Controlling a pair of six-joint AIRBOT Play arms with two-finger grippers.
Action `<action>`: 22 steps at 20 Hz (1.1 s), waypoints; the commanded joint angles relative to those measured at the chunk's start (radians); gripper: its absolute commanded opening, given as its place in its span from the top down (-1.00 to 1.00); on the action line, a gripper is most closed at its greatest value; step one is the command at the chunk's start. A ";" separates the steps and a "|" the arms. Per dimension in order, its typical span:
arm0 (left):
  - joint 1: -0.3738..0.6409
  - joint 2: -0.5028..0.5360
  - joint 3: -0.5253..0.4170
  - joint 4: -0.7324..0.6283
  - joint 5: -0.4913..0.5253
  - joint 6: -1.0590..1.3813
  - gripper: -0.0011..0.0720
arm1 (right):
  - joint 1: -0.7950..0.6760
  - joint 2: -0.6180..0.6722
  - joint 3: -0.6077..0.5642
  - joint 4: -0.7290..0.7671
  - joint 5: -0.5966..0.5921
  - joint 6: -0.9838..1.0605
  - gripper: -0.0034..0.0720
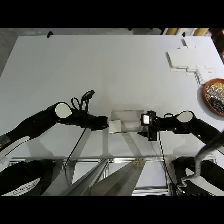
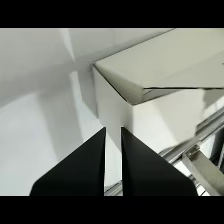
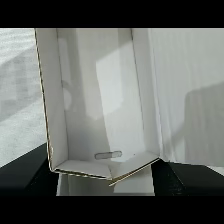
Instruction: Fold the box and place the chain.
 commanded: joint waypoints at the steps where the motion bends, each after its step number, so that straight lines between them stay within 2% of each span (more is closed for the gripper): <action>1: -0.023 0.013 0.021 -0.018 0.013 -0.003 0.53 | 0.000 0.000 0.000 0.000 0.000 0.000 -0.05; 4: -0.030 0.011 0.028 -0.017 0.022 -0.003 0.52 | 0.000 0.000 0.000 0.000 0.000 0.000 -0.05; 6: -0.034 0.010 0.028 -0.016 0.023 -0.003 0.34 | 0.000 0.000 0.000 0.000 0.000 0.000 -0.05; 9: -0.050 0.010 0.030 -0.004 0.044 -0.010 0.33 | 0.000 0.000 0.000 0.000 0.001 0.000 -0.05; 10: -0.057 0.007 0.034 0.008 0.045 -0.021 0.22 | 0.000 0.000 0.000 0.000 0.000 0.000 -0.05; 16: -0.136 -0.059 0.145 0.238 0.022 -0.262 0.19 | 0.000 0.000 0.000 0.000 0.000 0.000 -0.05; 22: -0.203 -0.153 0.244 0.374 -0.085 -0.430 0.19 | 0.000 0.000 0.000 0.000 0.000 0.000 -0.05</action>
